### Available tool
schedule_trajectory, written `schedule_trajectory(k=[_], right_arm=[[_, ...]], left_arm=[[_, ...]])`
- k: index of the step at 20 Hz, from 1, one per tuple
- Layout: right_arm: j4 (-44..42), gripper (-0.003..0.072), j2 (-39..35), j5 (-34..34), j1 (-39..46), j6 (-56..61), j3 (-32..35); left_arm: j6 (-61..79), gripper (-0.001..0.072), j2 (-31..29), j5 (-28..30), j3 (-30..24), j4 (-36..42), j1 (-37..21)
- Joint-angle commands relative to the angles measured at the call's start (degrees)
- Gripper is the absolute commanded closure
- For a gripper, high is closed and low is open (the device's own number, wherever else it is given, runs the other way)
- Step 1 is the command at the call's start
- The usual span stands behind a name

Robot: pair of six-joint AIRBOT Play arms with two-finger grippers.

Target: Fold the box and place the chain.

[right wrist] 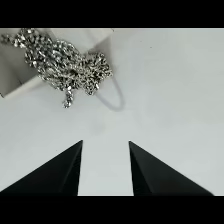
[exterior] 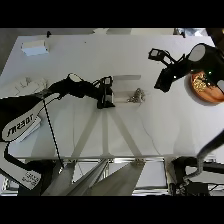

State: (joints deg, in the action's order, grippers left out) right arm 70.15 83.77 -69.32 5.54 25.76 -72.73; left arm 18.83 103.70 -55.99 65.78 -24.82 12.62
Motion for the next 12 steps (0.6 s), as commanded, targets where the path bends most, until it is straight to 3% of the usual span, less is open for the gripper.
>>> schedule_trajectory(k=[1,3,8,12], right_arm=[[-5.73,0.0334,7.39,-0.35,3.37,-15.63,0.17],[-7.43,0.0226,11.85,0.61,3.34,-20.52,0.17],[-15.19,0.0210,16.55,2.21,3.32,-26.97,0.17],[-15.96,0.0211,17.16,3.02,1.38,-29.09,0.17]], left_arm=[[0.02,0.0428,-0.04,0.00,0.04,-0.02,0.00],[0.02,0.0428,-0.04,0.00,0.04,-0.02,0.00],[0.02,0.0428,-0.04,0.00,0.04,-0.02,0.00],[0.02,0.0428,-0.04,0.00,0.04,-0.02,0.00]])
